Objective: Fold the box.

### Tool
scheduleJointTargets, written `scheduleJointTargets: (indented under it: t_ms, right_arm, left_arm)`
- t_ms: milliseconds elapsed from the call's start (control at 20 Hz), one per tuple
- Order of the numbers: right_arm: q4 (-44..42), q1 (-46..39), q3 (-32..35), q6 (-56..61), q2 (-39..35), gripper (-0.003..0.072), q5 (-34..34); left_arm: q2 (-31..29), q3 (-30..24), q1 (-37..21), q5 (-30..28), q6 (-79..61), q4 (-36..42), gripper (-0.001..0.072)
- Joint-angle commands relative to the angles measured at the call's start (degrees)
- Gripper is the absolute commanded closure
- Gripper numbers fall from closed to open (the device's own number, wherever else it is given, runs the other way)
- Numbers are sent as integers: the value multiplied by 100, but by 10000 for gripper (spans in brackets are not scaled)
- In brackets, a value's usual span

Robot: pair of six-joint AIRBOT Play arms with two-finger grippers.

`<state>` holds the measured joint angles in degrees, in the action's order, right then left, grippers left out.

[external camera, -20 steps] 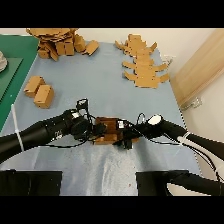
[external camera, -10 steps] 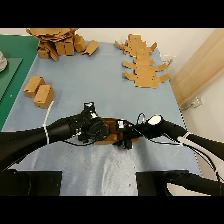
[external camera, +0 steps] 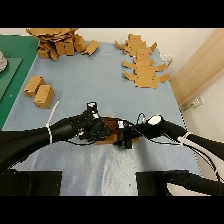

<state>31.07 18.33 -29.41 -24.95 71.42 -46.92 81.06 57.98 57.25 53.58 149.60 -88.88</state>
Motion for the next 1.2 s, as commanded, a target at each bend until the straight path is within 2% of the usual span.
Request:
scheduleJointTargets:
  t_ms: [0,50,350,500,550,600,650,850,1000,1150]
  right_arm:
    - [2,-2,-2,-15,4,226,4]
    - [0,-2,-2,-13,4,226,4]
    - [0,-2,-2,-13,4,226,4]
    - [0,-2,-2,-15,4,226,4]
    - [2,-2,-2,-15,4,226,7]
    - [2,-2,-2,-13,4,226,4]
    - [2,-2,-2,-15,4,226,4]
    - [2,-2,-2,-15,4,225,33]
    - [2,-2,-2,-15,7,226,48]
    - [0,-2,-2,-15,4,226,52]
  left_arm:
    - [15,4,4,-81,-221,9,577]
    - [37,4,4,-37,-380,17,694]
    - [120,7,28,129,-487,37,699]
    - [105,33,31,17,-501,37,692]
    - [68,46,55,-70,-555,33,614]
    - [9,55,59,-186,-603,33,298]
    - [-59,57,59,-262,-603,33,238]
    - [-411,57,52,-190,-627,-44,237]
    - [-599,57,52,219,-625,-210,237]
    - [-702,57,50,387,-636,-319,237]
